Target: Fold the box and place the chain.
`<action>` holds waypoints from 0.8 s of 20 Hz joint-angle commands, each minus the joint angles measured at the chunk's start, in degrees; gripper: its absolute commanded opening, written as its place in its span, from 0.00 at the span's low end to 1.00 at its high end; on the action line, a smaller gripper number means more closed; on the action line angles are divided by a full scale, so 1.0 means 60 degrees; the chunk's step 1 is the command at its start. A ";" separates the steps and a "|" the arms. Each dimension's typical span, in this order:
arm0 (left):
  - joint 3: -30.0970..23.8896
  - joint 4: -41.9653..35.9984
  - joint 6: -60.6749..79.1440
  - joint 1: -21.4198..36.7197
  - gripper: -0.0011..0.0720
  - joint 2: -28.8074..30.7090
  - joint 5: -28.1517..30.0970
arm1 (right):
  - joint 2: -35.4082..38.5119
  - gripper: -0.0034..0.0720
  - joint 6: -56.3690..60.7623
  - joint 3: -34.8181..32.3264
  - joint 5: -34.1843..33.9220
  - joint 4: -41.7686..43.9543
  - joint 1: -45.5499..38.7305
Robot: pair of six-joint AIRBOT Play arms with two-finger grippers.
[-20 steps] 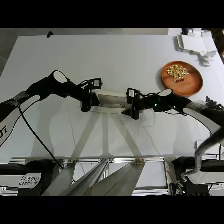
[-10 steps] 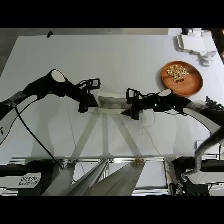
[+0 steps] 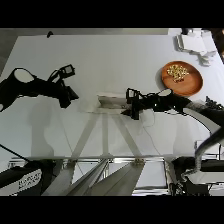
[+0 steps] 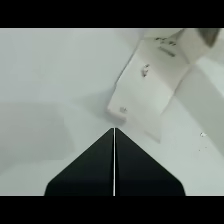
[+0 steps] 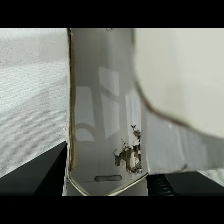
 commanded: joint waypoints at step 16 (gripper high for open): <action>-0.0565 -0.0951 -0.5085 -0.1144 0.02 -0.1698 0.1435 | -0.0004 0.57 0.0000 -0.0004 -0.0004 0.0004 0.0004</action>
